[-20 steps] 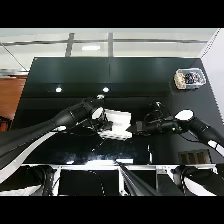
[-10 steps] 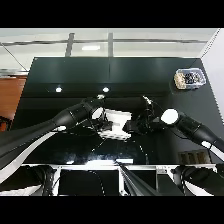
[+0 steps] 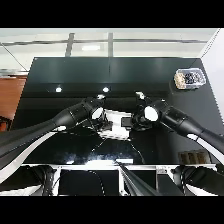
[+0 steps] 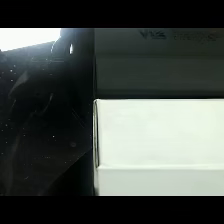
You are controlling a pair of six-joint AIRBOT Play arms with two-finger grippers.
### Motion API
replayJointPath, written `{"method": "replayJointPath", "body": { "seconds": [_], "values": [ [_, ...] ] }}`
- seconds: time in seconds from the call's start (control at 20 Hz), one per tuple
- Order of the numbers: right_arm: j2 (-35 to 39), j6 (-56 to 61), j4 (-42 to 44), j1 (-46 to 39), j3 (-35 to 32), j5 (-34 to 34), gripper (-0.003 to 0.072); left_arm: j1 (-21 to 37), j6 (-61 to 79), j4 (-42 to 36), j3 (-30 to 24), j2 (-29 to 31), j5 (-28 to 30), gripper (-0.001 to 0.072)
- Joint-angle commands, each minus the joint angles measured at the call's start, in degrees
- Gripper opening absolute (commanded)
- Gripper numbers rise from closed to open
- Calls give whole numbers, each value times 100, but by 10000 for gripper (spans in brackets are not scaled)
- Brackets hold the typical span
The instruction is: Fold the box and place the chain.
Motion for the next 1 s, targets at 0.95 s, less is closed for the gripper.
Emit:
{"method": "replayJointPath", "body": {
  "seconds": [0.95],
  "values": [
    [-907, 1458, -776, 455, 708, 540, 248, 4, -4, 0, 11, -4, 9, 34]
  ]
}}
